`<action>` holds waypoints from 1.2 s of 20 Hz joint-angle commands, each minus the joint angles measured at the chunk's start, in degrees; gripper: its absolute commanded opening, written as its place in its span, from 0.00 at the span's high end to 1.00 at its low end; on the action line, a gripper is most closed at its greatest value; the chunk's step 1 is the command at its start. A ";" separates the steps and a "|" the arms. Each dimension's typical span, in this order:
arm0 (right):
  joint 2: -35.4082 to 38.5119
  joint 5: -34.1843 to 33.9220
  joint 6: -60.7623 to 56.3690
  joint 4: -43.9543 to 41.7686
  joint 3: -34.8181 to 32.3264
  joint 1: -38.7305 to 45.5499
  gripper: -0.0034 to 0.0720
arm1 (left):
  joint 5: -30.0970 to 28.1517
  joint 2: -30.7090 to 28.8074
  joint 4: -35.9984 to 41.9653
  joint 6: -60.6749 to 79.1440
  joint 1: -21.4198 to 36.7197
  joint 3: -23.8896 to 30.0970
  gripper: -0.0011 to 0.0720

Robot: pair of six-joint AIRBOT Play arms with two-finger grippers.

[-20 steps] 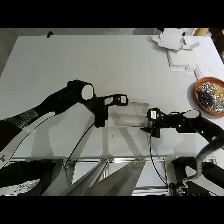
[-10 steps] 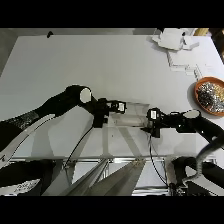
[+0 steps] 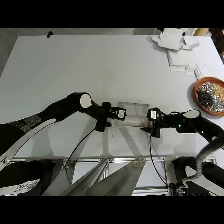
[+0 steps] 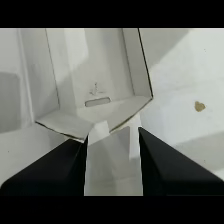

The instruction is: Fold the box and place the chain.

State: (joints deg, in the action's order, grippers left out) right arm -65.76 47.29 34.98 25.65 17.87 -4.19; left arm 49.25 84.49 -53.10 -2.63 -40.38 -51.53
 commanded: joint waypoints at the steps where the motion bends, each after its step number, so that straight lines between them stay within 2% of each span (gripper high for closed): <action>1: -0.02 0.07 0.00 -0.02 -0.02 -0.02 0.42 | -1.60 0.52 2.16 1.79 -0.44 0.46 0.57; 2: -0.02 0.07 0.00 -0.02 -0.02 -0.02 0.42 | -1.86 0.66 2.21 1.79 -0.44 0.46 0.65; 6: -0.02 0.07 0.00 -0.02 -0.02 -0.02 0.42 | -3.58 0.70 4.07 1.84 -0.44 0.46 0.65; 8: -0.02 0.07 0.00 -0.02 -0.02 -0.02 0.42 | -4.57 0.70 6.49 3.65 -0.48 0.46 0.73; 12: -0.02 0.07 0.00 -0.02 -0.02 -0.02 0.42 | -5.25 0.90 11.26 10.03 -1.68 0.46 0.74; 14: -0.02 0.07 0.00 -0.02 -0.02 -0.02 0.42 | -5.84 1.49 13.81 12.17 -1.88 0.46 0.81; 17: -0.02 0.07 0.00 -0.02 -0.02 -0.02 0.42 | -5.51 2.75 15.17 12.50 -2.05 0.46 0.81; 19: -0.02 0.07 0.00 -0.02 -0.02 -0.02 0.42 | -5.60 3.06 15.21 12.52 -2.58 0.46 0.75; 21: -0.02 0.07 0.00 -0.02 -0.02 -0.02 0.42 | -5.53 3.21 15.21 12.52 -2.71 0.46 0.52; 24: -0.02 0.07 0.00 -0.02 -0.02 -0.02 0.42 | -5.11 3.19 14.88 11.89 -2.69 0.46 0.50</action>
State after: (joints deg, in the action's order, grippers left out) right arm -65.76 47.44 35.07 25.69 17.87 -4.19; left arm 43.57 87.53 -38.24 9.50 -42.94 -51.11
